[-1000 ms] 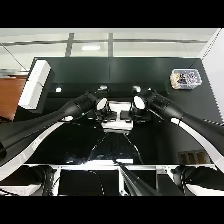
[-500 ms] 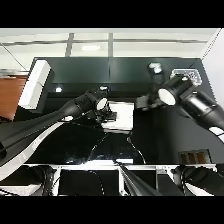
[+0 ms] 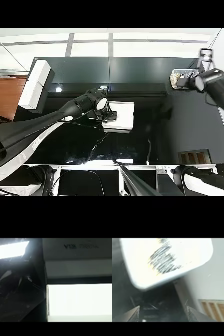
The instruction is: Fold the box and place the chain.
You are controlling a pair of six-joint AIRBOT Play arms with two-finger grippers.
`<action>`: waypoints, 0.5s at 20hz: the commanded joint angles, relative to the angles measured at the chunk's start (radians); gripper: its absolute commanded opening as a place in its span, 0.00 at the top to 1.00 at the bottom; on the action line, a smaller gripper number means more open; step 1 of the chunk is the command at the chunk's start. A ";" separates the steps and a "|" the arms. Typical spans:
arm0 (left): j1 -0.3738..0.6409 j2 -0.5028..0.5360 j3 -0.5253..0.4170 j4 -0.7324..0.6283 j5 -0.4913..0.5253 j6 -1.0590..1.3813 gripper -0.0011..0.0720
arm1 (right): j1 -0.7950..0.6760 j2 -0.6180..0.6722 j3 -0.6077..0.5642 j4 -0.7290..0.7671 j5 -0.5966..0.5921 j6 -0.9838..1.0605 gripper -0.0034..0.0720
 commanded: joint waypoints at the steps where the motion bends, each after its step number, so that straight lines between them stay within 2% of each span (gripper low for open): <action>1: 0.001 -0.001 0.001 0.003 0.008 0.000 0.94 | -0.154 -0.161 0.174 0.117 -0.069 -0.009 0.01; 2: 0.001 -0.001 0.001 0.003 0.008 0.000 0.94 | -0.163 -0.213 0.260 0.145 -0.031 -0.029 0.01; 6: 0.001 -0.001 0.001 0.003 0.006 0.000 0.94 | -0.189 -0.467 0.631 0.185 0.261 -0.043 0.04; 7: 0.001 -0.001 0.001 0.003 0.006 0.000 0.94 | -0.195 -0.518 0.697 0.193 0.304 -0.042 0.11; 8: 0.001 -0.001 0.001 0.003 0.006 0.000 0.94 | -0.201 -0.555 0.740 0.208 0.322 -0.042 0.14; 10: 0.001 -0.001 0.001 0.003 0.006 0.000 0.94 | -0.207 -0.613 0.801 0.253 0.337 -0.027 0.14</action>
